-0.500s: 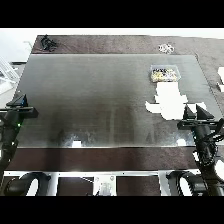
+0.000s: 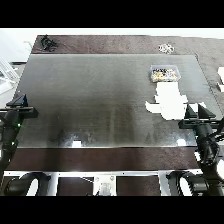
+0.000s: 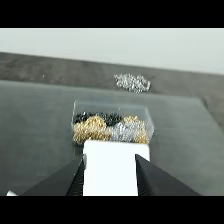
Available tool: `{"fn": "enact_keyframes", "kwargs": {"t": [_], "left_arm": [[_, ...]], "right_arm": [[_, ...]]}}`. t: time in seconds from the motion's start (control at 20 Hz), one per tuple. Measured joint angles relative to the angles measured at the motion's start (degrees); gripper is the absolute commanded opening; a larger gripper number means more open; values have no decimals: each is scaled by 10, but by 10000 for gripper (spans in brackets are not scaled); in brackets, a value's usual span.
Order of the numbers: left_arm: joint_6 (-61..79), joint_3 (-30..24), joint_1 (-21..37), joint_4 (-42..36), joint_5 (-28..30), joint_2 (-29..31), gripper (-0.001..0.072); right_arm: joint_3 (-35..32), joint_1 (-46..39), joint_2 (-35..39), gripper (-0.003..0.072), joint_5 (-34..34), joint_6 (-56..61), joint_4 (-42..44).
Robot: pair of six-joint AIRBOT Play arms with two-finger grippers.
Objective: Fold the box and place the chain.
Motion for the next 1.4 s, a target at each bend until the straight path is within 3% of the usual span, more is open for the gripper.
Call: {"fn": "enact_keyframes", "kwargs": {"t": [0.25, 0.4, 0.55, 0.75, 0.85, 1.05, 1.3, 1.4], "left_arm": [[0, 0, 0, 0, 0, 0, 19], [0, 0, 0, 0, 0, 0, 19], [0, 0, 0, 0, 0, 0, 19], [0, 0, 0, 0, 0, 0, 19], [0, 0, 0, 0, 0, 0, 19], [0, 0, 0, 0, 0, 0, 19], [0, 0, 0, 0, 0, 0, 19], [0, 0, 0, 0, 0, 0, 19]], "right_arm": [[120, -29, -94, 389, -65, -9, -14], [205, -98, -223, 390, -20, -5, 7], [285, -203, -372, 391, 131, 69, -28], [415, -372, -568, 387, 426, 280, -232], [470, -442, -630, 383, 538, 328, -292], [600, -534, -723, 379, 685, 391, -374], [831, -551, -897, 379, 874, 467, -474], [906, -542, -961, 382, 915, 485, -492]]}}
